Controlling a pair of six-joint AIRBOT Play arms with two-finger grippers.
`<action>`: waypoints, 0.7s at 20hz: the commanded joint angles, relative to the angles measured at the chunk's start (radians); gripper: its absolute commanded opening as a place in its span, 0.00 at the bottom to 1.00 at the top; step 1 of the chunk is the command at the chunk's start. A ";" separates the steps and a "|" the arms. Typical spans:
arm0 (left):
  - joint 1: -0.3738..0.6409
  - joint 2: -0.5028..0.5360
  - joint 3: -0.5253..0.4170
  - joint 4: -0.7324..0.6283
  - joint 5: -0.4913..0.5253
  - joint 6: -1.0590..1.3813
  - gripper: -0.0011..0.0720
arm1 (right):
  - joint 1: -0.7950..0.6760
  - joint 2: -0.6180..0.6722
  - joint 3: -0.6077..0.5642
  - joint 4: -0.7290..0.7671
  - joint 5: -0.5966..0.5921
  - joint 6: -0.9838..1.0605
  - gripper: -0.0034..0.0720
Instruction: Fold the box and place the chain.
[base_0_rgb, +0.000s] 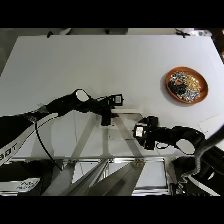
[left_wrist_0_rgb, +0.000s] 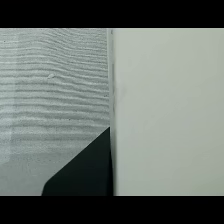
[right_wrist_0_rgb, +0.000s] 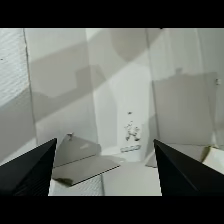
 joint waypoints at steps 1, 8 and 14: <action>-0.001 0.001 0.001 0.000 0.000 0.000 0.03 | -0.012 -0.001 0.000 -0.013 -0.065 0.008 0.96; -0.001 0.001 0.001 0.000 0.000 0.000 0.03 | 0.022 0.079 -0.001 -0.095 0.058 0.014 0.96; -0.001 0.000 0.001 0.000 0.000 0.000 0.03 | 0.035 0.141 -0.059 -0.151 0.105 0.142 0.97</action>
